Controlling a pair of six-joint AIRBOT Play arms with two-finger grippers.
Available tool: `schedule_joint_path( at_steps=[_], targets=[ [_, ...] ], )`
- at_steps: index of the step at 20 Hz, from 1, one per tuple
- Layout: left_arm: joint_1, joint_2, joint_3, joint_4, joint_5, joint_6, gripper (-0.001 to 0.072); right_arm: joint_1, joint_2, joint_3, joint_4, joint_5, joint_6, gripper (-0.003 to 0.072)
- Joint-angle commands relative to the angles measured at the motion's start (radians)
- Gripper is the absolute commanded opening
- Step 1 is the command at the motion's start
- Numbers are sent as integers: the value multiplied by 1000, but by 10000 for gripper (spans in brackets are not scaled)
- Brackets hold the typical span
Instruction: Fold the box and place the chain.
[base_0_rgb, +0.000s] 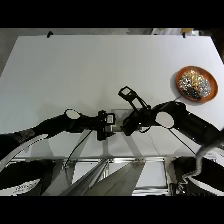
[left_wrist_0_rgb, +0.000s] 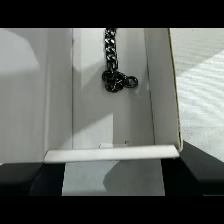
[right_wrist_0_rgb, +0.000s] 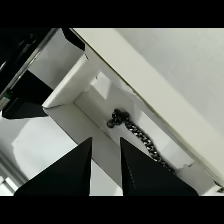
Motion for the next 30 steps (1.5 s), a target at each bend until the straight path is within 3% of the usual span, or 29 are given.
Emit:
schedule_joint_path(
  at_steps=[1, 3, 5, 9, 12, 13, 14, 16, 17, 24, 28, 30],
  targets=[
    [0, 0, 0, 0, 0, 0, 170, -57, 59, 90, -12, 142, 0, 201],
    [0, 0, 0, 0, 0, 0, 170, -149, 126, 149, -69, 183, 0, 159],
    [0, 0, 0, 0, 0, 0, 170, -270, 171, 161, -169, 186, 2, 28],
    [0, 0, 0, 0, 0, 0, 170, -517, 100, 153, -197, 281, 15, 22],
    [0, 0, 0, 0, 0, 0, 170, -624, 18, 106, -199, 299, 10, 24],
    [0, 0, 0, 0, 0, 0, 170, -636, -8, 82, -195, 266, 11, 28],
    [0, 0, 0, 0, 0, 0, 170, -636, -31, 60, -190, 235, 10, 107],
    [0, 0, 0, 0, 0, 0, 170, -627, -78, 24, -171, 184, -1, 349],
    [0, 0, 0, 0, 0, 0, 170, -619, -100, 14, -173, 168, -1, 382],
    [0, 0, 0, 0, 0, 0, 170, -581, -280, 12, -183, 109, 11, 340],
    [0, 0, 0, 0, 0, 0, 170, -581, -319, 12, -183, 101, 12, 335],
    [0, 0, 0, 0, 0, 0, 170, -581, -327, 12, -182, 101, 12, 276]
  ],
)
